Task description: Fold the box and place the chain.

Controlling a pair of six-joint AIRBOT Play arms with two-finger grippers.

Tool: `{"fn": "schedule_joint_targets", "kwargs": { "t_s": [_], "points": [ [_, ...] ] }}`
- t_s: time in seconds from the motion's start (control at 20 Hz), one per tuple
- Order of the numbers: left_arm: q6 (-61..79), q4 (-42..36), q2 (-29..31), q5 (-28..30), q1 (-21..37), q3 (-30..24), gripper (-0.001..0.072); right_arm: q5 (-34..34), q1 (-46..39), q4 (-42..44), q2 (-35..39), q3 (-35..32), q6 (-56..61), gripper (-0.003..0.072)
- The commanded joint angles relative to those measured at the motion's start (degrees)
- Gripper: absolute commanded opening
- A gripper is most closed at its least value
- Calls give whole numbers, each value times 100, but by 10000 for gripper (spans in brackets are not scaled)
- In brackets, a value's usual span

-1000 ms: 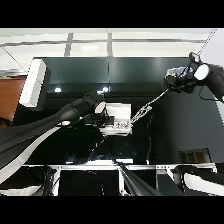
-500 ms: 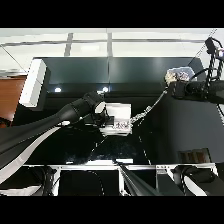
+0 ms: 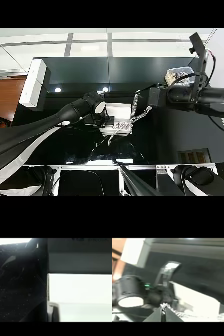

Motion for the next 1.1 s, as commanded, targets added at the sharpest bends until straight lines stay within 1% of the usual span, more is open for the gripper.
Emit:
{"fn": "schedule_joint_targets", "kwargs": {
  "t_s": [0.0, 0.15, 0.55, 0.7, 0.8, 0.9, 1.05],
  "points": [
    [2, 4, 0, -122, 7, 4, 29, -404, 247, 483, -52, 0, -11, 19],
    [2, 4, 0, -129, 7, 4, 29, -667, 245, 557, -52, 0, -26, 19],
    [0, 4, 0, -111, 7, 4, 29, -1001, 240, 693, -52, 2, -28, 19],
    [2, 4, 0, -111, 7, 4, 29, -1027, 240, 1165, -52, 2, -317, 19],
    [0, 4, 0, -107, 7, 4, 29, -1156, 240, 1147, -52, 2, -348, 19],
    [2, 4, 0, -107, 7, 4, 29, -1113, 240, 999, -76, 0, -343, 19],
    [2, 4, 0, -107, 7, 4, 29, -734, 240, 688, -197, -87, -317, 19]
  ]
}}
